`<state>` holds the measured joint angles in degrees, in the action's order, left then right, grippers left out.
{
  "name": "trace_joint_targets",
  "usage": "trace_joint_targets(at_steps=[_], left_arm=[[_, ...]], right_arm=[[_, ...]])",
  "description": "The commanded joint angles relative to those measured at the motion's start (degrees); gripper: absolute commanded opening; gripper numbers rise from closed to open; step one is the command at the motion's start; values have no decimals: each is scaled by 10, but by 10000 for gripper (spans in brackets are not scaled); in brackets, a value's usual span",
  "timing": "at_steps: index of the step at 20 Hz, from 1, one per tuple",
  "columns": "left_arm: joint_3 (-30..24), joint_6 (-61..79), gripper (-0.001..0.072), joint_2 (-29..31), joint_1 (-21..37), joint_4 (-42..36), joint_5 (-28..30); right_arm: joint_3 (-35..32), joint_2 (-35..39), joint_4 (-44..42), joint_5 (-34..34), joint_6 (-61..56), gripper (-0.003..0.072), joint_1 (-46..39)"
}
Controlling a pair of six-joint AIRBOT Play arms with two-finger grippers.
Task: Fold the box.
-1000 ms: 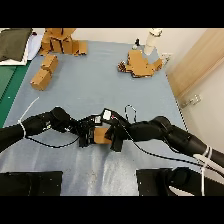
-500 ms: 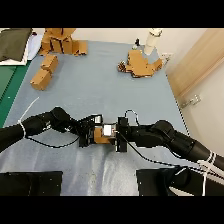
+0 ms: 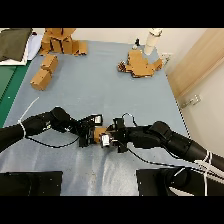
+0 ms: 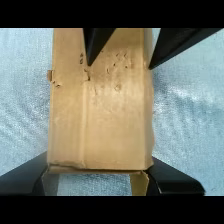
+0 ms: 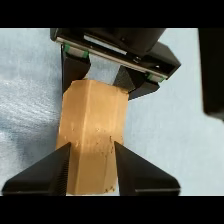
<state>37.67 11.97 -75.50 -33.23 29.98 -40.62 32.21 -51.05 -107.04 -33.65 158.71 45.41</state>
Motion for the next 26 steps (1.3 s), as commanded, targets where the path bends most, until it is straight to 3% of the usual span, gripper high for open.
trace_joint_targets(at_steps=[1,13,15,26], left_arm=[[0,0,455,0,0,0,0],[0,0,455,0,0,0,0],[0,0,455,0,0,0,0],[0,0,455,0,0,0,0]], right_arm=[[0,-1,17,17,9,362,4],[0,21,31,32,7,358,4],[0,20,31,31,7,278,4],[0,-14,1,-6,7,280,22]])
